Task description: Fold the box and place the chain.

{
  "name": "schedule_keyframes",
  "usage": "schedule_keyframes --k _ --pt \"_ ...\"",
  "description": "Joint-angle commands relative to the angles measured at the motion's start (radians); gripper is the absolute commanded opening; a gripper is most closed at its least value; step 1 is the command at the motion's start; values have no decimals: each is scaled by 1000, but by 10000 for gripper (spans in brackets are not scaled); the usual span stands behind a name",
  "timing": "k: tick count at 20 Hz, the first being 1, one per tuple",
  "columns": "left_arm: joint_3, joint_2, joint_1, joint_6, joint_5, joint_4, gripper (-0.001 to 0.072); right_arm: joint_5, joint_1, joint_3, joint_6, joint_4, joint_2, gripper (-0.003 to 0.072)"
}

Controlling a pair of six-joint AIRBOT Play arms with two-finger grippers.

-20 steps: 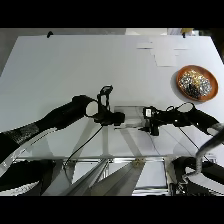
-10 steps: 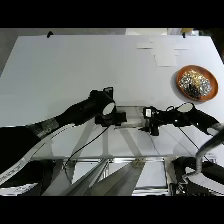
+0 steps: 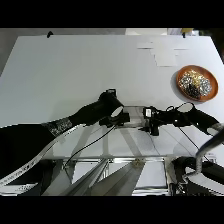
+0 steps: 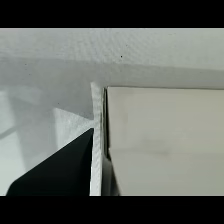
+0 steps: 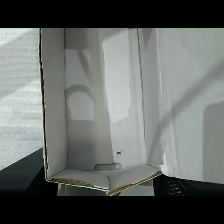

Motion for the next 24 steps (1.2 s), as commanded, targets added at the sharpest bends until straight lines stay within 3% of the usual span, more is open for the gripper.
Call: schedule_keyframes --k 1,3,7,11,14,19,20,21,24 --pt "2 -13 -1 -7 -5 3 241 0 0 1 0 0 1 457" --pt "2 -16 -1 7 -14 -2 120 0 0 1 0 0 1 457" --pt "2 -16 0 50 -41 -2 2 0 0 1 0 0 1 457" --pt "2 -16 0 50 -44 -3 2 0 0 1 0 0 1 457" --pt "2 -16 0 63 -43 -6 159 0 0 1 0 0 1 457" --pt "2 -16 0 94 -63 -9 148 0 0 1 1 0 1 457" --pt "2 -16 1 94 -63 -9 123 0 0 1 0 0 1 457" --pt "2 -15 1 95 -63 -9 30 0 0 1 0 0 1 457" --pt "2 -15 1 98 -62 -12 2 0 0 1 0 0 1 457"
